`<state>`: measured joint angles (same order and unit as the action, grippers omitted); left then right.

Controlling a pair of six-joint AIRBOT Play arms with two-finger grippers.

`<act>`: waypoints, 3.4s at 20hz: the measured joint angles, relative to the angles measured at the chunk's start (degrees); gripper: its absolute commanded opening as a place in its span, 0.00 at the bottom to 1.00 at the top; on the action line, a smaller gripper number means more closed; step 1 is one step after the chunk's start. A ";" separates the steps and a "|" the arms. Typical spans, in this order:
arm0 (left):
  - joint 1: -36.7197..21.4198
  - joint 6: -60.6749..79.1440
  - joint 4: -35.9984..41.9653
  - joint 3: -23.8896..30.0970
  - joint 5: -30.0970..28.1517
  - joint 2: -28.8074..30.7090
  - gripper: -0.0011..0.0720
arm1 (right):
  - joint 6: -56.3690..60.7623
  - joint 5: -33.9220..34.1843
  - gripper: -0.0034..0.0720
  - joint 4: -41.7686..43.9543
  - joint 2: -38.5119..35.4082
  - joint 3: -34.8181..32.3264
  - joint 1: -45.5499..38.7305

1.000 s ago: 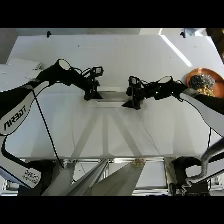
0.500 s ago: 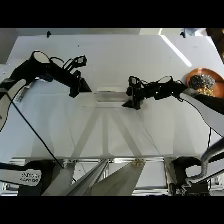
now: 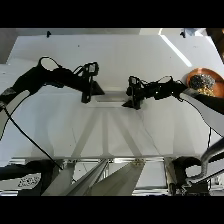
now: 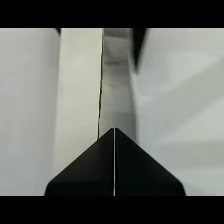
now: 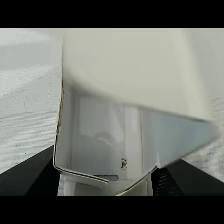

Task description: Fold the box and place the chain.

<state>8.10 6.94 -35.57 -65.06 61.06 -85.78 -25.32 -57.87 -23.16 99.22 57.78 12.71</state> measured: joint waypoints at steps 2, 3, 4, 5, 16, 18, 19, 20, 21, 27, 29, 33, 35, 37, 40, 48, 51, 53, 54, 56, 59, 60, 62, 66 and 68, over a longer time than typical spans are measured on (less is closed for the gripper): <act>0.96 0.20 2.54 0.15 -8.63 -0.48 0.02 | 0.02 0.04 0.75 0.02 0.00 0.00 0.02; 1.29 0.20 3.58 0.22 -12.63 -0.92 0.02 | 0.02 0.04 0.75 0.02 0.00 0.00 0.00; 1.53 0.22 4.42 0.26 -15.82 -1.51 0.02 | 0.02 0.02 0.75 0.02 0.00 0.00 0.00; 1.68 0.31 5.09 0.31 -18.80 -2.32 0.02 | 0.02 0.02 0.75 0.04 0.00 0.00 0.02; 1.18 0.42 6.71 0.37 -24.68 -7.87 0.03 | 0.02 0.00 0.75 0.04 0.00 0.00 0.02; -0.68 0.48 6.49 0.37 -20.74 -5.66 0.03 | 0.02 0.00 0.75 0.00 0.00 0.00 0.00; -1.79 0.55 5.99 0.35 -18.14 -4.44 0.03 | 0.00 0.00 0.75 0.00 0.00 0.00 0.00; -3.08 0.59 4.90 0.35 -14.86 -3.19 0.03 | -0.02 0.00 0.75 -0.02 0.00 0.00 0.02; -4.28 0.61 3.15 0.35 -11.76 -2.12 0.03 | -0.02 -0.02 0.75 -0.02 0.00 0.00 0.00; -8.90 1.66 -11.56 2.40 0.98 0.35 0.74 | -0.02 -0.02 0.75 -0.02 0.00 0.00 0.02; -9.05 4.61 -13.22 3.93 1.16 -0.22 0.74 | -0.02 -0.02 0.75 -0.02 0.00 0.00 0.02; -7.98 10.88 -14.67 5.88 -0.72 -2.78 0.74 | -0.02 -0.02 0.75 0.00 0.00 0.00 0.02; -7.21 12.24 -14.53 6.23 -2.14 -4.02 0.73 | -0.02 -0.02 0.75 0.00 0.00 0.00 0.02; -6.43 13.00 -13.38 6.40 -3.34 -5.07 0.71 | -0.02 -0.02 0.75 0.00 0.00 0.00 0.00; -5.62 14.12 -11.06 6.56 -4.39 -5.81 0.71 | -0.02 -0.02 0.75 0.00 0.00 0.00 0.02; -5.18 16.44 -8.09 6.58 -3.06 -6.25 0.53 | -0.02 -0.02 0.75 0.00 0.00 0.00 0.02; -5.18 17.20 -7.89 6.58 -1.92 -6.25 0.50 | -0.02 -0.02 0.75 0.00 0.00 0.00 0.02; -5.18 17.73 -7.58 6.58 -1.57 -6.25 0.30 | -0.02 -0.02 0.75 0.00 0.00 0.00 0.02; -5.16 18.08 -7.28 6.58 -1.55 -6.25 0.30 | -0.02 0.00 0.75 0.00 0.00 0.00 0.02; -5.14 18.43 -6.36 6.58 -1.66 -6.25 0.30 | 0.00 0.00 0.75 0.00 0.00 0.00 0.00; -5.03 18.82 -4.81 6.58 -2.71 -6.25 0.30 | 0.00 0.02 0.75 0.02 0.00 0.00 0.00; -4.90 18.84 -4.33 6.58 -3.02 -6.25 0.30 | 0.00 0.02 0.75 0.02 0.00 0.00 0.00; -4.52 18.93 -3.65 6.58 -3.41 -6.25 0.30 | 0.00 0.02 0.75 0.02 0.00 0.00 0.00; -4.07 18.95 -3.19 6.58 -3.10 -6.25 0.30 | -0.02 -0.02 0.75 0.00 0.00 0.00 0.00; -4.55 18.80 -4.02 6.58 -1.77 -5.97 0.30 | -0.02 -0.02 0.75 0.00 0.00 0.00 0.00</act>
<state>3.55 25.74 -39.59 -58.48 59.29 -91.74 -25.34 -57.89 -23.16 99.22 57.78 12.71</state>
